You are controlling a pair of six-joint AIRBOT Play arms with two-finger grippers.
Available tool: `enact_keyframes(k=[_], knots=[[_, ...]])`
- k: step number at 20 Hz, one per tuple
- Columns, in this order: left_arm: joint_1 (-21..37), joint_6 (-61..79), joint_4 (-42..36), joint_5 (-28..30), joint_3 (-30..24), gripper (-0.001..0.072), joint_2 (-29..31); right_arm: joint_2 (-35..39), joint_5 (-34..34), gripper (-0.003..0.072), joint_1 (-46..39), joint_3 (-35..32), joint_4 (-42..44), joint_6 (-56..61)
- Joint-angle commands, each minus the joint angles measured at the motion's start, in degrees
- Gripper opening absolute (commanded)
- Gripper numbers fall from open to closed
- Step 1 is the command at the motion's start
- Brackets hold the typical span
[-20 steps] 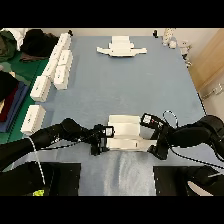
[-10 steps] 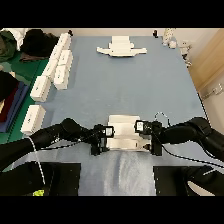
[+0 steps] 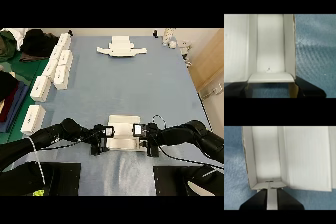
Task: Fold the box.
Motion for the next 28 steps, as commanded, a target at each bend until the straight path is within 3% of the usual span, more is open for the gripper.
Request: enact_keyframes(k=[1,7,8,9,10,20,21,24,25,28], knots=[[0.0,0.0,0.0,0.0,0.0,0.0385,0.0,-0.8,2.1,0.0152,1.3,-0.1,1.3,-1.0],[0.0,0.0,0.0,0.0,0.0,0.0385,0.0,-2.4,4.2,0.0144,2.8,-0.1,1.5,-1.0],[0.0,0.0,0.0,0.0,0.0,0.0385,0.0,-2.4,4.1,0.0288,2.8,-0.1,1.7,-1.0],[0.0,0.0,0.0,0.0,0.0,0.0385,0.0,-2.4,4.1,0.0546,2.8,-0.1,1.9,-1.0],[0.0,0.0,0.0,0.0,0.0,0.0385,0.0,-2.4,4.1,0.0629,2.8,-0.1,1.9,-1.1],[0.0,0.0,0.0,0.0,0.0,0.0385,0.0,-2.2,2.4,0.0645,2.7,0.0,0.7,1.7],[0.0,0.0,0.0,0.0,0.0,0.0385,0.0,-2.0,1.3,0.0578,2.7,0.2,-0.5,6.2],[0.0,0.0,0.0,0.0,0.0,0.0385,0.0,-1.2,-5.4,0.0087,2.6,3.0,-10.4,25.3],[0.0,0.0,0.0,0.0,0.0,0.0385,0.0,-0.9,-8.3,0.0002,2.6,4.3,-14.8,32.2],[0.0,0.0,0.0,0.0,0.0,0.0385,0.0,0.8,-17.9,0.0002,2.6,7.9,-29.6,52.2]])
